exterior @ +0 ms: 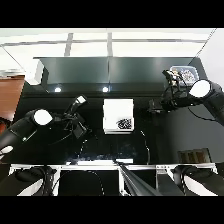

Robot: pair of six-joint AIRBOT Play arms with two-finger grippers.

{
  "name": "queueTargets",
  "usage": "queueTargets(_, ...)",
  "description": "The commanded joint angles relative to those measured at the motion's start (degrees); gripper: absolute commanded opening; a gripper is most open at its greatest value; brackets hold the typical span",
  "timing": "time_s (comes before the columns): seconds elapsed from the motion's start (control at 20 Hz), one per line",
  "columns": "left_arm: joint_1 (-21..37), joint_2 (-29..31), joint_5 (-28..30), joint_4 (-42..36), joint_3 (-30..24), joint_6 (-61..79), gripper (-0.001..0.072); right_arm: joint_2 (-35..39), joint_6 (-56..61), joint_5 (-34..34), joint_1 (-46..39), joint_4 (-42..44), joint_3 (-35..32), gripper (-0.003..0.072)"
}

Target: Fold the box and place the chain.

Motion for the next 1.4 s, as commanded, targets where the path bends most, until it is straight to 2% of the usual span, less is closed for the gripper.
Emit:
queueTargets(0.0,0.50,-3.61,3.85,-6.08,0.26,19.80,0.0684,0.00,1.29,0.20,0.00,0.11,0.00,0.0263)
queueTargets(0.1,2.75,-5.53,4.44,-16.96,0.31,27.06,0.0692,0.00,1.27,0.15,0.00,0.11,0.00,0.0264)
queueTargets(0.15,4.00,-6.21,3.17,-19.26,0.66,30.53,0.0691,0.00,1.29,0.15,0.02,0.13,0.00,0.0264)
queueTargets(0.25,5.64,-7.28,-1.03,-19.54,1.36,38.86,0.0691,0.00,1.27,0.15,0.02,0.13,0.00,0.0263)
queueTargets(0.35,6.38,-9.57,-7.91,-19.91,2.01,48.78,0.0695,0.00,1.27,0.15,0.02,0.13,0.00,0.0264)
queueTargets(0.4,6.34,-11.08,-8.87,-19.76,2.49,50.45,0.0709,0.00,1.27,0.15,0.02,0.13,0.00,0.0263)
queueTargets(0.6,5.66,-16.35,-8.76,-19.69,6.64,50.27,0.0712,0.00,1.27,0.15,0.02,0.13,0.00,0.0263)
queueTargets(0.85,1.05,-20.74,-7.32,-19.08,9.99,49.33,0.0710,-0.02,1.27,-0.59,0.02,0.13,0.00,0.0263)
queueTargets(1.05,0.44,-20.92,-6.14,-22.32,10.34,49.24,0.0710,-0.02,1.25,-0.70,0.02,0.11,0.00,0.0263)
queueTargets(1.35,-0.90,-21.24,-5.53,-22.49,10.82,49.03,0.0709,-0.02,1.25,-1.88,0.02,0.11,0.00,0.0263)
